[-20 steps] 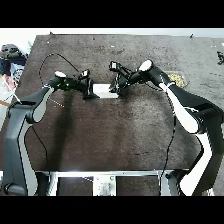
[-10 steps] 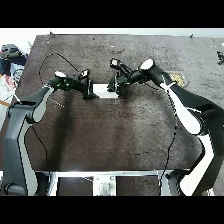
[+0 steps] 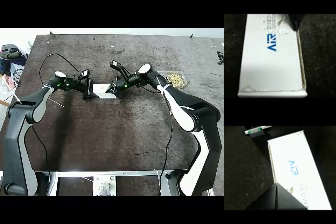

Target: Fold the box and place the chain.

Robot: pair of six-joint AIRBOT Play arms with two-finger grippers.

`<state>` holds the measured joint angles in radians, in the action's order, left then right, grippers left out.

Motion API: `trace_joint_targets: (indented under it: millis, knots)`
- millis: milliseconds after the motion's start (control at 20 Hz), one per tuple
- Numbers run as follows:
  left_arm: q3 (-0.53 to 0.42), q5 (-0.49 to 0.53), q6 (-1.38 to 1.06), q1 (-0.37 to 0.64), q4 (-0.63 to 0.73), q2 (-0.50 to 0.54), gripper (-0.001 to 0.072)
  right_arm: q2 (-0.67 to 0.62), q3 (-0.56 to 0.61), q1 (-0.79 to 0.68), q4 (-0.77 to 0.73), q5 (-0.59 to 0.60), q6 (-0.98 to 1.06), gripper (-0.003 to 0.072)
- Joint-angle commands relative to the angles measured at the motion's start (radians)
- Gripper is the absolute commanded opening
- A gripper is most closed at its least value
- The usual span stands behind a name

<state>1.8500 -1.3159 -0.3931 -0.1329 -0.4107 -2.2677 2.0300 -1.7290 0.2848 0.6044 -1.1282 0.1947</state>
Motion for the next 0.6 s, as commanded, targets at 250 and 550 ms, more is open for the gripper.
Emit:
trace_joint_targets:
  millis: [250, 550]
  knots:
    - [0.001, -0.001, 0.0, 0.001, 0.0, 0.0, 0.0446, -0.105, 0.0, -0.016, -0.095, 0.019, 0.022, 0.0009]
    - [0.001, -0.001, 0.0, 0.001, 0.0, 0.0, 0.0447, -0.359, 0.013, -0.08, -0.141, -0.071, 0.218, 0.0008]
